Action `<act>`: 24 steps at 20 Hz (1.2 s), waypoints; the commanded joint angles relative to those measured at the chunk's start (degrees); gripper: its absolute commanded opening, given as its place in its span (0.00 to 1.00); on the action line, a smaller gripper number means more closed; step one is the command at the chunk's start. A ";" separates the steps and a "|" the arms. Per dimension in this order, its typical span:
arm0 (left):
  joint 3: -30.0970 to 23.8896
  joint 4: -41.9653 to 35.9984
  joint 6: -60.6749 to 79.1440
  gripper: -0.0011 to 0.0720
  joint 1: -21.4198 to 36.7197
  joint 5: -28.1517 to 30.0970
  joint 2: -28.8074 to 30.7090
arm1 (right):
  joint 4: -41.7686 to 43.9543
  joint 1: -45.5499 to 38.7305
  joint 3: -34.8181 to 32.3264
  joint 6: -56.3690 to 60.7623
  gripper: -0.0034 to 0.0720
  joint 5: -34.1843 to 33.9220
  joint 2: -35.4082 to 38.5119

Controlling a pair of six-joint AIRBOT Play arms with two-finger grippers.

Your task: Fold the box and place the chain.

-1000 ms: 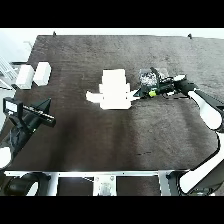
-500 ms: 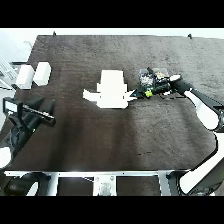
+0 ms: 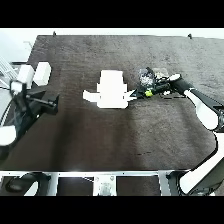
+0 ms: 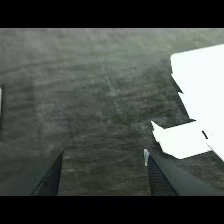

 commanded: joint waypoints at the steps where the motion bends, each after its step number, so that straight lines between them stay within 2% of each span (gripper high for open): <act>1: 11.82 0.02 -1.33 0.77 2.10 -10.45 -16.92 | -0.20 0.07 0.79 -0.68 0.04 -0.39 0.04; 6: 31.58 0.04 -2.38 0.77 8.11 -29.73 -39.89 | -0.11 0.11 1.14 -0.92 0.04 -0.35 0.02; 7: 34.53 0.00 -2.45 0.77 8.46 -30.64 -43.01 | -0.13 0.11 1.11 -0.92 0.04 -0.35 0.02; 9: 37.05 -0.72 -5.66 0.77 8.63 -34.07 -44.85 | -0.13 0.11 0.98 -0.72 0.04 -0.79 0.02; 11: 38.86 -0.81 -5.73 0.77 7.34 -32.15 -45.75 | -0.11 0.28 0.96 -0.72 0.04 -1.64 0.02; 12: 41.57 0.52 -7.89 0.77 7.37 -34.40 -47.82 | -0.11 0.31 0.87 -0.72 0.04 -1.66 0.04; 15: 53.48 1.49 -9.92 0.77 7.23 -45.11 -58.14 | -0.11 0.42 0.83 -0.72 0.04 -1.66 0.07; 19: 69.61 1.99 -14.95 0.77 6.99 -55.63 -70.71 | -0.09 0.90 0.83 -0.76 0.04 -2.25 0.07; 22: 80.81 5.44 -19.21 0.77 4.92 -58.84 -77.66 | -0.09 1.01 0.83 -0.79 0.04 -2.67 0.07; 24: 88.00 10.03 -22.84 0.77 2.80 -58.69 -81.81 | -0.09 1.01 0.83 -0.76 0.05 -2.99 0.07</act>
